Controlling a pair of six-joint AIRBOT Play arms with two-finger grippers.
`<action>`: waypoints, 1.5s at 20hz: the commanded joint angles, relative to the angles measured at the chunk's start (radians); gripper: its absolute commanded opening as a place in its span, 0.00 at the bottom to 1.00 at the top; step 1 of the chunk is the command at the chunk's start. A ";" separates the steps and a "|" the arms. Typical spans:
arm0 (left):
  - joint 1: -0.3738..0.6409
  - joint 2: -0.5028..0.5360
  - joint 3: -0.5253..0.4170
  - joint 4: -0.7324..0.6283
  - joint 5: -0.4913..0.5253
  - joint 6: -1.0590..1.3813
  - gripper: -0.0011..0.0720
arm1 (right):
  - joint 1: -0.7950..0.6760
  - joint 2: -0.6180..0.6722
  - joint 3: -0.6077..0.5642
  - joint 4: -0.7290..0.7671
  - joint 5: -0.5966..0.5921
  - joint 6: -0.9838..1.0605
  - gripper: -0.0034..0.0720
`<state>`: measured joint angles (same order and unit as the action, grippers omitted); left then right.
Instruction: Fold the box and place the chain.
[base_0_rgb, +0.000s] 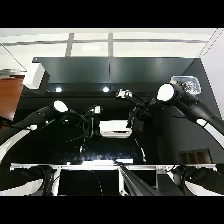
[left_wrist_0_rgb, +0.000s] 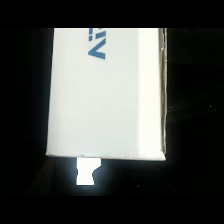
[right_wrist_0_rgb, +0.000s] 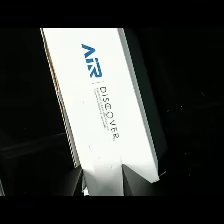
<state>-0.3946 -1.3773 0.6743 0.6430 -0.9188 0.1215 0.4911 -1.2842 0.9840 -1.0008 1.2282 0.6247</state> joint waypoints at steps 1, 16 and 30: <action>0.000 -0.001 0.000 0.000 0.000 0.000 0.68 | 0.011 0.000 -0.004 -0.005 -0.002 0.001 0.39; 0.000 -0.001 0.000 0.000 0.000 0.000 0.68 | 0.018 -0.001 -0.007 -0.025 -0.002 0.008 0.39; 0.000 -0.001 0.000 0.000 0.000 0.000 0.68 | 0.018 -0.002 -0.007 -0.037 -0.012 0.028 0.39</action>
<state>-0.3946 -1.3773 0.6743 0.6430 -0.9192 0.1215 0.5091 -1.2854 0.9775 -1.0309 1.2160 0.6502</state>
